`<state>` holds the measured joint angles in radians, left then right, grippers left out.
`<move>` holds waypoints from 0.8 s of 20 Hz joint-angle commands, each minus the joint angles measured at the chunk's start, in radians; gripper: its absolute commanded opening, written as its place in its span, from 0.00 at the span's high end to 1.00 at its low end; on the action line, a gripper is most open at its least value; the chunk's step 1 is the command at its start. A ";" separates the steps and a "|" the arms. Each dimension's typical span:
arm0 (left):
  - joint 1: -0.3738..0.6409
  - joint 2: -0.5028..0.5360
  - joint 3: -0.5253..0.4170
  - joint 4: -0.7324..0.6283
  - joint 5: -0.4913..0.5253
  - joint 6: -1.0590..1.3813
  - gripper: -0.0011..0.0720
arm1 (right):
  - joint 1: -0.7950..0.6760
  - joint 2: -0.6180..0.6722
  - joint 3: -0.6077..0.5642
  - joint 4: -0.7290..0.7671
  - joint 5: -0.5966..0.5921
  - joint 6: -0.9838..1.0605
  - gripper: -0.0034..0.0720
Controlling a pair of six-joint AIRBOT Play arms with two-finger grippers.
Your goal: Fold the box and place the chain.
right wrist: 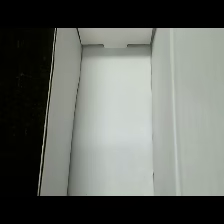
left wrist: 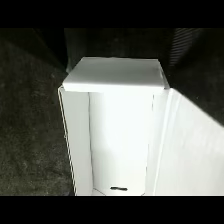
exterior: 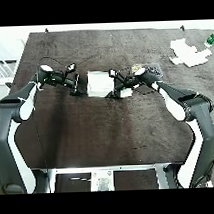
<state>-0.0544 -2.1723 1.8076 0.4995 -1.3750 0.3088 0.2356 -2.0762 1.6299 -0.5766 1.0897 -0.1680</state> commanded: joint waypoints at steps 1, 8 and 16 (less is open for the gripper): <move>-0.011 0.001 0.001 -0.005 -0.002 -0.021 0.00 | 0.000 0.001 0.000 0.000 0.003 0.000 0.20; -0.026 0.001 0.001 0.053 0.045 -0.048 0.01 | 0.000 0.001 0.000 0.000 0.003 0.000 0.20; -0.049 -0.001 0.039 0.116 0.130 -0.047 0.01 | 0.000 0.001 0.000 0.000 0.003 0.000 0.20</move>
